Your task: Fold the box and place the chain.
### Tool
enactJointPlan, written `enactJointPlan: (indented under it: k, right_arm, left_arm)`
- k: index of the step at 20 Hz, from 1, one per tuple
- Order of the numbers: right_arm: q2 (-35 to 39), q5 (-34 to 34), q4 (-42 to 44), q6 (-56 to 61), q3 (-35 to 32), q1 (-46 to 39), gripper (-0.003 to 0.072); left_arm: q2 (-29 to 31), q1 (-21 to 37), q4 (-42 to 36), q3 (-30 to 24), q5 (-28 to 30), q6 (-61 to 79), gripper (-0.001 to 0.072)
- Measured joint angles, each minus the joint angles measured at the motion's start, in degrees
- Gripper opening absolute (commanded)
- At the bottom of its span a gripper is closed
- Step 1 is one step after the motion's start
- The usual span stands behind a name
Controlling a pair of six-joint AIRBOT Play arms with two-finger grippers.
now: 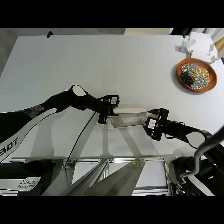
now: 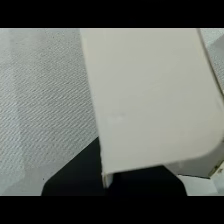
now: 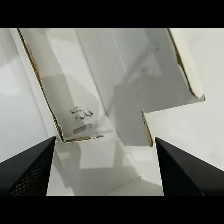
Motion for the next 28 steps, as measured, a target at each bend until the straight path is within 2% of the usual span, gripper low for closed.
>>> enactJointPlan:
  k: [10,18,28]
  right_arm:
    - [-11.6,7.5,8.3,-13.2,8.0,-6.0,0.0688]
    - [-16.8,12.9,14.4,-20.0,9.7,-8.8,0.0688]
    - [-25.7,16.9,16.4,-24.9,11.5,-11.3,0.0681]
  left_arm:
    - [0.0,0.0,0.0,0.0,0.1,0.0,0.0013]
    - [0.0,0.0,0.0,0.0,0.1,0.0,0.0013]
    - [0.0,0.0,0.0,0.0,0.0,0.0,0.0013]
